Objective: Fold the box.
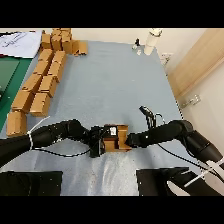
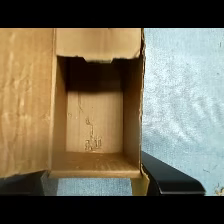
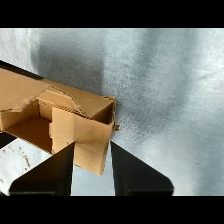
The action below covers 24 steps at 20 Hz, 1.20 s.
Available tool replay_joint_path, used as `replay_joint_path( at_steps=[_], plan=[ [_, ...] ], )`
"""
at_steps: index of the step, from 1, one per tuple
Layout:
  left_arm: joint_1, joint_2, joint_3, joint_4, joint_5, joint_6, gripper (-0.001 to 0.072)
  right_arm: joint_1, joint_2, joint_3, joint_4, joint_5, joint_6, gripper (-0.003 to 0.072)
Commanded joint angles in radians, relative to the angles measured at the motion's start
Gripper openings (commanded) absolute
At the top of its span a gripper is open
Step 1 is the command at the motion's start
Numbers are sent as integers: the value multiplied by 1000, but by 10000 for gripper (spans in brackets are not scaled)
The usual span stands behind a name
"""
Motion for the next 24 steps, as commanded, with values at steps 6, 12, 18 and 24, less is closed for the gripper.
replay_joint_path(
  at_steps=[6, 12, 18, 24],
  plan=[
    [0, 1, 1, 0, 0, 0, 510, 330, -180, 155, -345, -5, 609, 361],
    [0, 1, 1, 0, 0, 0, 511, 448, -387, 359, -483, -233, 776, 361],
    [0, 1, 1, 0, 0, 0, 510, 459, -455, 389, -497, -317, 800, 361],
    [0, 1, 1, 0, 0, 0, 510, 459, -516, 389, -508, -303, 798, 328]
  ],
)
